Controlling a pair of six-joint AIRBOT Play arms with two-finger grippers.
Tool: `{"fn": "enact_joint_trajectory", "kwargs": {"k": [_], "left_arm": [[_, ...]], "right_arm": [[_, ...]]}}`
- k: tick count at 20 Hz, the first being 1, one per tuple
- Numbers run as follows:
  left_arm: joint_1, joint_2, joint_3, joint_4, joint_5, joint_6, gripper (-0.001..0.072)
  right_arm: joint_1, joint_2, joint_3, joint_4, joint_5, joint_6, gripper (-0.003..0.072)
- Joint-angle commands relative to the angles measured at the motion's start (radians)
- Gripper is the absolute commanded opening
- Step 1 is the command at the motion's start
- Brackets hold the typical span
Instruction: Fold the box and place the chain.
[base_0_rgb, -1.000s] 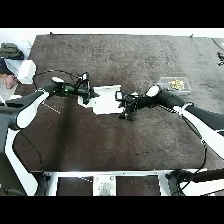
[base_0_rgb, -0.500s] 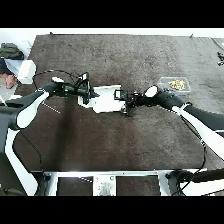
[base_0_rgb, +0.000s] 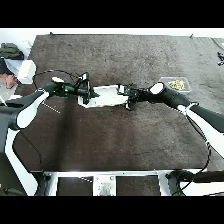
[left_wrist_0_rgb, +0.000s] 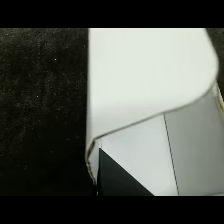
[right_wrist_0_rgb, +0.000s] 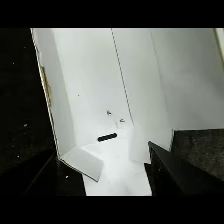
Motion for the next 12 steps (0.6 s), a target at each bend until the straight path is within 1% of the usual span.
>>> {"fn": "enact_joint_trajectory", "kwargs": {"k": [1, 8, 10, 12], "left_arm": [[0.000, -0.001, 0.000, 0.000, 0.000, 0.000, 0.0011], [0.000, -0.001, 0.000, 0.000, 0.000, 0.000, 0.0011], [0.000, -0.001, 0.000, 0.000, 0.000, 0.000, 0.0011], [0.000, -0.001, 0.000, 0.000, 0.000, 0.000, 0.0011]], "right_arm": [[-0.002, 0.002, 0.018, 0.013, 0.014, -0.026, 0.0598], [-0.027, -0.020, 0.051, 0.031, 0.023, -0.002, 0.0591], [-0.040, -0.022, 0.051, 0.031, 0.051, -0.003, 0.0591], [-0.043, -0.049, 0.080, 0.032, 0.089, -0.001, 0.0591]]}}
